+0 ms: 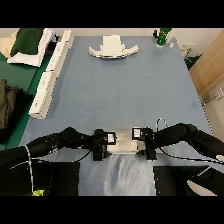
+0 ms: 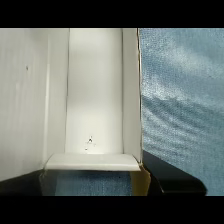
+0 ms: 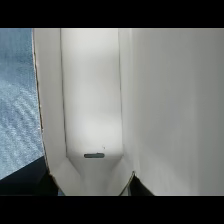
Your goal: Fold the box.
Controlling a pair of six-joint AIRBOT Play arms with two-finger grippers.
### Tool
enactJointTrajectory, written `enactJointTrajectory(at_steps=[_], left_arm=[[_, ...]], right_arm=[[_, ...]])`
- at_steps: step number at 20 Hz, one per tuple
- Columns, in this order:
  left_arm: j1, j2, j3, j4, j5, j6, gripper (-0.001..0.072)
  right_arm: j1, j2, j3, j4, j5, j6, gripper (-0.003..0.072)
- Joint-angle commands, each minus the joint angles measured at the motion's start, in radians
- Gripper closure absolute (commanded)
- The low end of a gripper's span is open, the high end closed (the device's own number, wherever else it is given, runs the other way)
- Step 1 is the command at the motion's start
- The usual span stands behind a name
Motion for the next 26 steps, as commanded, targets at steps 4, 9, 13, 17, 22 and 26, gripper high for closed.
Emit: enactJointTrajectory(at_steps=[4, 9, 13, 17, 22, 26], left_arm=[[0.0, 0.0, 0.001, 0.0, -0.004, 0.0, 0.0009], [0.002, 0.011, 0.001, -0.025, -0.014, 0.0, 0.0008], [0.002, 0.018, 0.001, -0.031, -0.014, 0.0, 0.0009], [0.034, 0.015, 0.001, -0.033, -0.022, 0.0, 0.001], [0.039, 0.014, 0.0, -0.029, -0.066, 0.014, 0.0324], [0.039, 0.014, 0.0, -0.029, -0.066, 0.014, 0.0273]], right_arm=[[0.0, 0.0, 0.0, 0.0, 0.0, 0.0, 0.0172], [0.0, 0.0, 0.0, 0.0, 0.0, 0.0, 0.0172], [0.0, 0.0, 0.0, 0.0, 0.0, 0.0, 0.0172], [0.0, 0.0, 0.0, 0.0, 0.0, 0.0, 0.0172], [0.0, 0.0, 0.0, 0.0, 0.0, 0.0, 0.0172], [0.0, 0.0, 0.0, 0.0, 0.0, 0.0, 0.0172]])
